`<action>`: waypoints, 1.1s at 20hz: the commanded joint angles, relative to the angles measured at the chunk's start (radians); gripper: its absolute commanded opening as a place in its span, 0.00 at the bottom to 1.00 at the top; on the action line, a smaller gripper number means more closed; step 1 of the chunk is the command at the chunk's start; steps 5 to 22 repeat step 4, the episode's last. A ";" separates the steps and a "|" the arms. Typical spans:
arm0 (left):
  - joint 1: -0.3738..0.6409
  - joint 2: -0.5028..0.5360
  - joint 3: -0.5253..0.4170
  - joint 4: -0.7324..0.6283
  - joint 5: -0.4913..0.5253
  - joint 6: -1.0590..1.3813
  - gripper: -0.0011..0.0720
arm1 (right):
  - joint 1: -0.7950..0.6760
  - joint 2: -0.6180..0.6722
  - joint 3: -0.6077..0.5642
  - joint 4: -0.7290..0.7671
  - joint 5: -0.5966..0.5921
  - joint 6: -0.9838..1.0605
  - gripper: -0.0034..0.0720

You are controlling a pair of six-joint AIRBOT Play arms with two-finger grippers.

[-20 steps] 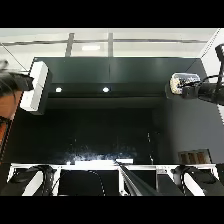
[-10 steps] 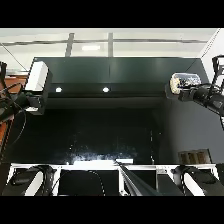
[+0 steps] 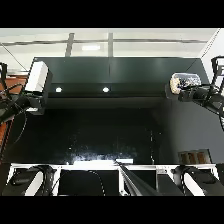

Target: Fold the box and place the chain.

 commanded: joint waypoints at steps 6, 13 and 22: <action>-0.001 0.001 0.000 0.000 0.001 0.000 0.05 | 0.001 0.001 0.000 0.000 0.001 0.000 0.06; -0.001 0.001 0.000 0.000 0.001 0.000 0.05 | 0.001 0.001 0.000 0.000 0.001 0.000 0.06; -0.001 0.001 0.000 0.000 0.001 0.000 0.05 | 0.001 0.001 0.000 0.000 0.001 0.000 0.06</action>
